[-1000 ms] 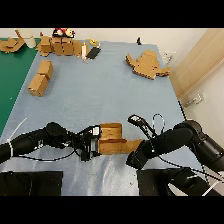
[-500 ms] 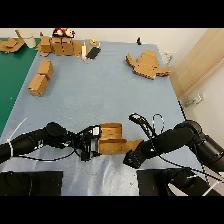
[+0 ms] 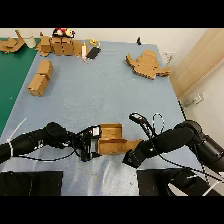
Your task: Fold the box.
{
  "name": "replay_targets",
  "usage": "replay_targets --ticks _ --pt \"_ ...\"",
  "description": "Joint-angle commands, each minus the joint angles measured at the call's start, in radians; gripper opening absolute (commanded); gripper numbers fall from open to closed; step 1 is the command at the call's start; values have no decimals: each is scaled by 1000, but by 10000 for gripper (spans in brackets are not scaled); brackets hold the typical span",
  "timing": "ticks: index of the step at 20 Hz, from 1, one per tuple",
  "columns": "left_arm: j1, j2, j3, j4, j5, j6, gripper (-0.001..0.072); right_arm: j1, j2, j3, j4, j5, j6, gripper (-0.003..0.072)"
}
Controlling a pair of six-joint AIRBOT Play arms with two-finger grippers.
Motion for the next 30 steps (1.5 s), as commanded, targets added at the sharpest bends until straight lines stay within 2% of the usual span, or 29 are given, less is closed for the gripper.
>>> replay_targets --ticks 1,6,13,15,21,24,26,30 --pt "-10 -1 2 2 9 -1 705 0 1 1 -1 5 0 704" --pt "-102 -17 17 67 152 -91 704 0 1 1 0 28 0 704" --pt "-104 -18 19 68 157 -102 701 0 1 1 0 27 0 704" --pt "-104 -18 19 68 163 -102 500 0 1 1 0 27 0 704" --pt "-103 -16 19 70 164 -103 493 0 1 1 0 37 1 704" --pt "-79 13 19 167 162 -209 493 0 1 1 -1 46 31 704" --pt "-37 45 19 216 123 -284 493 0 1 2 -1 72 46 703" --pt "53 70 19 330 -97 -289 494 0 1 1 -1 145 53 704"
